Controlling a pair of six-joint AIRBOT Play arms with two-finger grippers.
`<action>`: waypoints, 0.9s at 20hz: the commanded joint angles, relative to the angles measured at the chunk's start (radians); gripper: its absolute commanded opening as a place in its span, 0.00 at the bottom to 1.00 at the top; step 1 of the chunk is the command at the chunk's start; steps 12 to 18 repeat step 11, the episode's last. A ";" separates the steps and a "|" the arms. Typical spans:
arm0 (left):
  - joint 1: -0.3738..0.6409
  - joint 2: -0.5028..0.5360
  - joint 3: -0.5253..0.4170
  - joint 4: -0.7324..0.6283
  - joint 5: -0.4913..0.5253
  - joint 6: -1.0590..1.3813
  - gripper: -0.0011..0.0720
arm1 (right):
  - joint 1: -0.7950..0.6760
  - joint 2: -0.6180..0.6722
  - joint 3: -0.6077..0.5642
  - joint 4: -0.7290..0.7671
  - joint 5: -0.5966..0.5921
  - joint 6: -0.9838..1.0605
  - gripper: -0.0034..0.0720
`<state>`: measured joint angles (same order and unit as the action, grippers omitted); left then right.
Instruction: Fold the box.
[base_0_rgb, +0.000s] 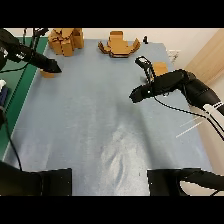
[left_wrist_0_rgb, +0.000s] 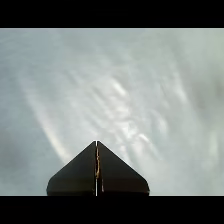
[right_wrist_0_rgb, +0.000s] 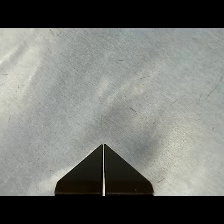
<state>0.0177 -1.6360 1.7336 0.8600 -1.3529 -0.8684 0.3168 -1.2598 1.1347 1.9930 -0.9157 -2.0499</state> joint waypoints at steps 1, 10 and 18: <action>-0.073 0.240 -0.261 -0.054 0.053 0.079 0.04 | 0.001 0.000 0.000 0.001 -0.004 0.000 0.05; -0.130 0.459 -0.568 -0.053 0.053 -0.119 0.04 | 0.001 0.000 0.000 0.001 -0.006 0.000 0.05; -0.130 0.460 -0.568 -0.054 0.053 -0.138 0.04 | 0.001 0.000 0.000 0.001 -0.007 0.000 0.05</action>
